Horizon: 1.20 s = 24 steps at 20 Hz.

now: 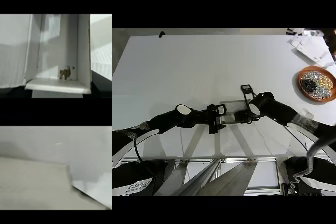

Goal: Fold the box and place the chain.

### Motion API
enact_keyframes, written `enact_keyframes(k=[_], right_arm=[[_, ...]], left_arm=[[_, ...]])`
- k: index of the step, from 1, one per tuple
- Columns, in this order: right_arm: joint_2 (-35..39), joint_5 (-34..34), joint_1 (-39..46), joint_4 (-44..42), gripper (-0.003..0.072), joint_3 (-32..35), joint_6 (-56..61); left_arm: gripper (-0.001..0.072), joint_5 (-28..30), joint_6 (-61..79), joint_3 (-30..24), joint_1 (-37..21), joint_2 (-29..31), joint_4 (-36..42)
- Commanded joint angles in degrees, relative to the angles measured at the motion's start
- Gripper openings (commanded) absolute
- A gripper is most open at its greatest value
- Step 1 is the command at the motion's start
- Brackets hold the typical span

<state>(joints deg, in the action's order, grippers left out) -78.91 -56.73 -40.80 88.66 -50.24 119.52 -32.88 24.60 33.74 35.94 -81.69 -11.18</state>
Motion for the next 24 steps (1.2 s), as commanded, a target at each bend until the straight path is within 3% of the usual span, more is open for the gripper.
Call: enact_keyframes(k=[1, 3, 9, 14, 16, 19, 22, 24], right_arm=[[4.37, -5.46, 0.11, 4.72, 0.0425, -0.09, -1.57], [8.61, -7.34, 0.11, 6.1, 0.049, -0.09, -1.86], [25.0, -13.18, 0.11, 7.28, 0.0489, -0.09, -8.09], [35.78, -15.23, 6.36, 24.7, 0.0484, -0.09, -8.66], [35.91, -14.86, 14.93, 30.21, 0.0484, -0.09, -11.58], [35.67, -1.66, 35.89, 28.72, 0.0481, -0.09, -16.59], [32.52, 11.65, 57.57, 16.9, 0.0413, -0.13, -25.46], [27.32, 15.26, 68.39, 3.67, 0.0413, -0.37, -35.3]], left_arm=[[0.0272, 0.07, -0.17, -0.02, 0.0, 0.0, 0.02], [0.0272, 0.09, -0.17, -0.02, 0.0, 0.0, 0.02], [0.0272, -0.31, -0.17, -0.02, 0.0, 0.0, 0.02], [0.0272, -0.33, -0.2, -0.02, 0.0, 0.0, 0.02], [0.0272, -0.35, -0.2, -0.02, 0.0, 0.0, 0.02], [0.0272, -0.35, -0.2, -0.02, 0.0, 0.0, 0.02], [0.0272, -0.33, -0.17, -0.02, 0.0, 0.0, 0.02], [0.0272, -0.33, -0.17, -0.02, 0.0, 0.0, 0.02]])
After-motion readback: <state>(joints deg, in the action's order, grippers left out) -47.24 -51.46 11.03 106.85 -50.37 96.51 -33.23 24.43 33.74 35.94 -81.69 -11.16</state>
